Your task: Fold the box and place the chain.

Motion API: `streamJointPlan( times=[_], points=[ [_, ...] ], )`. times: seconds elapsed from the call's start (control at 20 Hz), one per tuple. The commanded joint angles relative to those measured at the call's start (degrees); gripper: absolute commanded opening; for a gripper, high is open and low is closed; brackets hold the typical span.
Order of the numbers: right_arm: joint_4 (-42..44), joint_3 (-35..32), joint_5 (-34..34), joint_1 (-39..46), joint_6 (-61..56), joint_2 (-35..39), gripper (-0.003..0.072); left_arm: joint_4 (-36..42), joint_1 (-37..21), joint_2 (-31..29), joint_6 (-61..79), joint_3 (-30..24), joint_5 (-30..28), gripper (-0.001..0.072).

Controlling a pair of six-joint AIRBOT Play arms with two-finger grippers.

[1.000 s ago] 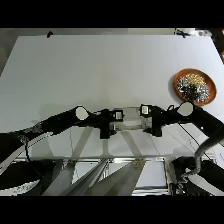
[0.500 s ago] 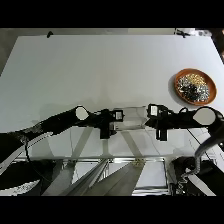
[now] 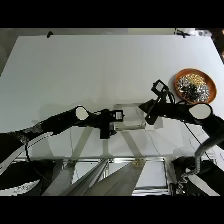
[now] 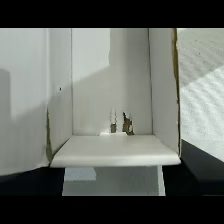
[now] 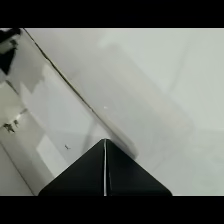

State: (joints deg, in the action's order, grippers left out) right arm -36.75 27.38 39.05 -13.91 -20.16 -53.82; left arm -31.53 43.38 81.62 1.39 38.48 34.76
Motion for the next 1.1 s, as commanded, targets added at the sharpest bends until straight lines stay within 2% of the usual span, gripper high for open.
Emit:
streamJointPlan(
  times=[0.0, 0.4, 0.55, 0.7, 0.85, 0.95, 1.05],
  points=[
    [0.3, 0.1, -0.9, -0.1, -2.5, -7.9, 0.0012, 0.0, -0.1, 0.0, 0.0, 0.0, 0.0, 0.0491],
    [-0.7, 1.3, 5.4, -0.1, -2.5, -8.5, 0.0013, 0.0, -0.1, 0.0, 0.0, 0.0, 0.0, 0.0491],
    [-1.4, 5.4, 9.4, -0.1, -2.5, -4.3, 0.0013, 0.0, -0.1, 0.0, 0.0, 0.0, 0.0, 0.0491],
    [-5.6, 8.9, 15.2, -0.1, -2.5, 1.0, 0.0013, 0.0, -0.1, 0.0, 0.0, 0.0, 0.0, 0.0491],
    [-16.2, 9.2, 23.8, -0.1, -2.5, 6.1, 0.0013, 0.0, -0.1, 0.0, 0.0, 0.0, 0.0, 0.0491],
    [-28.9, 9.2, 31.5, -0.1, -2.3, 6.8, 0.0013, 0.0, -0.1, 0.0, 0.0, 0.0, 0.0, 0.0491],
    [-40.4, 8.9, 33.8, -0.1, -2.3, 6.3, 0.0013, 0.0, -0.1, 0.0, 0.0, 0.0, 0.0, 0.0491]
  ],
)
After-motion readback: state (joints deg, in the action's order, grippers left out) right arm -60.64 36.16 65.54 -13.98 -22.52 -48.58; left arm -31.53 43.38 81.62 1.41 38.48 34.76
